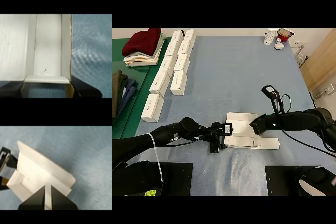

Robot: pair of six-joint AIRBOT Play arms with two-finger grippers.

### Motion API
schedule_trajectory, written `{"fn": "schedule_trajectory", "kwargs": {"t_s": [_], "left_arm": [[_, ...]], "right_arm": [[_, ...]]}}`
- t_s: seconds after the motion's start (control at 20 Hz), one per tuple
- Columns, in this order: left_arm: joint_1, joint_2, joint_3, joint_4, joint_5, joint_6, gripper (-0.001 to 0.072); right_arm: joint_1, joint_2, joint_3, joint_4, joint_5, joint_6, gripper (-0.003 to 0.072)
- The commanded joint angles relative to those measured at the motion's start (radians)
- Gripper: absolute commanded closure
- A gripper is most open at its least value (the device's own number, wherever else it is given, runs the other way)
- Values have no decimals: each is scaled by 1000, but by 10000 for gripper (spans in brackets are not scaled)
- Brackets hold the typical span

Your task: Fold the box.

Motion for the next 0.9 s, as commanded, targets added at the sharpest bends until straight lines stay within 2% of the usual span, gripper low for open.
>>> {"fn": "schedule_trajectory", "kwargs": {"t_s": [0.0, 0.05, 0.1, 0.15, 0.25, 0.5, 0.7, 0.85], "left_arm": [[1, 0, 1, 0, 0, 0, 356], [1, 0, 1, 0, 0, 0, 356], [1, 0, 1, 0, 0, 0, 357], [1, 0, 1, 0, 0, 0, 357], [1, 0, 1, 0, 0, 0, 357], [1, 0, 1, 0, 0, 0, 357], [1, 0, 1, 0, 0, 0, 356], [1, 0, 1, 0, 0, 0, 356]], "right_arm": [[11, 98, -5, -40, -309, -214, 559], [20, 121, -16, -42, -365, -247, 521], [21, 139, -29, -47, -396, -268, 331], [21, 153, -43, -53, -403, -297, 193], [21, 161, -74, -112, -384, -348, 68], [21, 89, -133, -248, -256, -474, 68], [21, 29, -138, -241, -137, -611, 68], [21, 3, -138, -203, -92, -697, 68]]}}
